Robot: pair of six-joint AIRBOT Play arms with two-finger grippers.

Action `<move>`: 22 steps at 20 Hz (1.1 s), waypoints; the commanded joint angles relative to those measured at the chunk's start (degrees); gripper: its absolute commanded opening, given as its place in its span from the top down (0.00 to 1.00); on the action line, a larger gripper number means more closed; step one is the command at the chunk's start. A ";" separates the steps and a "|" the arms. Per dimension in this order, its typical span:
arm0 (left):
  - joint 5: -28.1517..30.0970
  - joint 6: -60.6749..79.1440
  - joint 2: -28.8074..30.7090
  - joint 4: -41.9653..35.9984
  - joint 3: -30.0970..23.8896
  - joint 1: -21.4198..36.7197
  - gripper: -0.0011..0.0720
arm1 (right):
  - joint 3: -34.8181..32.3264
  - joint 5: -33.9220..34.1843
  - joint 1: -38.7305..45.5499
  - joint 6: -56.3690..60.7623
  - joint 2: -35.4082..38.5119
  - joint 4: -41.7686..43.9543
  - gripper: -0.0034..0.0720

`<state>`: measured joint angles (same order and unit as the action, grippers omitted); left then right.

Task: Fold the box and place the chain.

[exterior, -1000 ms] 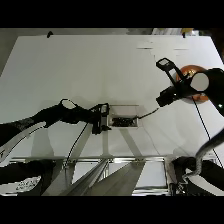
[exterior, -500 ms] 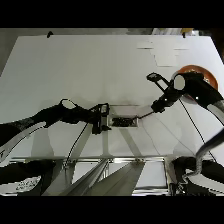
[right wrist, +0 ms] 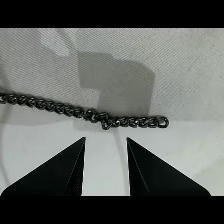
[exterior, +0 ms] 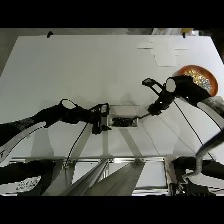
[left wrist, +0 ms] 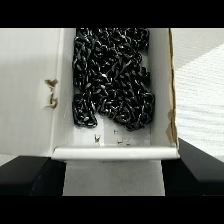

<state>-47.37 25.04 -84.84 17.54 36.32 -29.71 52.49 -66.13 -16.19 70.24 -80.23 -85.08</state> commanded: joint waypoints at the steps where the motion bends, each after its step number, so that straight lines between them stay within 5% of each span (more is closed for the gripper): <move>1: 0.00 0.00 0.02 0.02 0.02 -0.02 0.68 | -0.61 2.51 -0.07 0.04 -0.72 0.07 0.61; 7: 0.00 0.00 0.02 0.02 0.02 -0.02 0.68 | -0.63 4.20 -0.07 0.02 -1.57 0.94 0.67; 10: 0.02 0.00 0.02 0.02 0.02 -0.02 0.68 | -0.63 3.91 -0.07 0.00 -2.49 1.75 0.79; 11: 0.00 0.00 0.02 0.02 0.02 -0.02 0.68 | -0.63 3.08 -0.07 0.02 -2.49 1.73 0.93; 22: -0.02 0.00 0.02 0.02 0.02 -0.02 0.68 | -0.66 -1.79 -0.07 0.42 11.45 5.97 0.94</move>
